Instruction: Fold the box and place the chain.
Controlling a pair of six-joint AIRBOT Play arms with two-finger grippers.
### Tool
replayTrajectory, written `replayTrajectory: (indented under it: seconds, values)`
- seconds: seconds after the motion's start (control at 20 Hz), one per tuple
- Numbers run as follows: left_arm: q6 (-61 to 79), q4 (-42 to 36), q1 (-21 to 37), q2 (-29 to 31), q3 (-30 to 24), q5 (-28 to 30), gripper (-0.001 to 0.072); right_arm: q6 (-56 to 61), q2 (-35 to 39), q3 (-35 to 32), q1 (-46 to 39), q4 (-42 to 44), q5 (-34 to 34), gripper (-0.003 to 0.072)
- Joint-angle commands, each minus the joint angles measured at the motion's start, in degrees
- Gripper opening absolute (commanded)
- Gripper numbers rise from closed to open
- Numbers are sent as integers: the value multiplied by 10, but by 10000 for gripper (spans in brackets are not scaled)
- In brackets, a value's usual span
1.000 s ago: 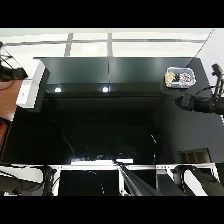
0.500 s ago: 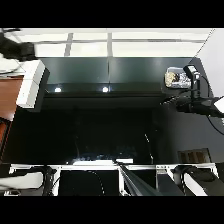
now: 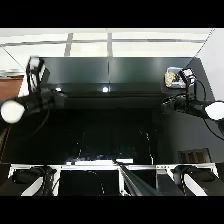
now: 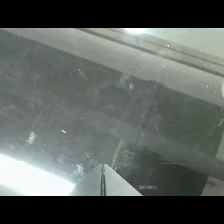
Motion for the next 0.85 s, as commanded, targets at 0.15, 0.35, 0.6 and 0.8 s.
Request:
replayTrajectory:
  seconds: [0.15,0.35,0.6,0.8]
  values:
    - [2,-8,-10,51,-124,29,28,0,0,-2,1,-7,-1,12]
    - [2,-8,-10,48,-126,29,28,0,0,-2,1,-7,-1,12]
    - [2,-8,-10,48,-126,29,28,0,0,-2,1,-7,-1,12]
    - [2,-8,-10,48,-126,29,28,0,0,-2,1,-7,-1,12]
